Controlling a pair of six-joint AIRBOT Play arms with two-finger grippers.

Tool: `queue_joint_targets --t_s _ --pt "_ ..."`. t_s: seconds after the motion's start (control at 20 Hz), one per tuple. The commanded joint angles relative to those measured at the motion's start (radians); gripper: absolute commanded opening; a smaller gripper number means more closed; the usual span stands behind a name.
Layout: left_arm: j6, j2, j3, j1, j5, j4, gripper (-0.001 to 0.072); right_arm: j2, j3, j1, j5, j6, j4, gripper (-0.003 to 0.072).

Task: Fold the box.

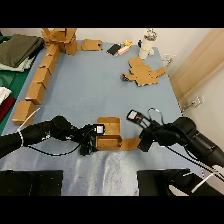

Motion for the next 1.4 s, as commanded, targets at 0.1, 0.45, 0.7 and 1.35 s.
queue_joint_targets --t_s 0.1,0.45,0.7,1.35 --pt "0.001 0.0 0.0 0.001 0.0 0.0 0.0597 0.038 -0.02 -0.236 -0.166 0.61 -0.042 0.0006" --pt "0.001 0.0 0.0 0.0 0.0 0.0 0.0597 -0.13 -0.132 -0.316 0.096 0.365 0.422 0.0005" --pt "0.001 0.0 0.0 0.001 0.0 0.0 0.0598 -0.203 -0.137 -0.316 0.117 0.188 0.61 0.0004" --pt "0.001 0.0 0.0 0.001 0.0 0.0 0.0597 -0.089 -0.068 -0.22 0.06 0.181 0.686 0.0166"
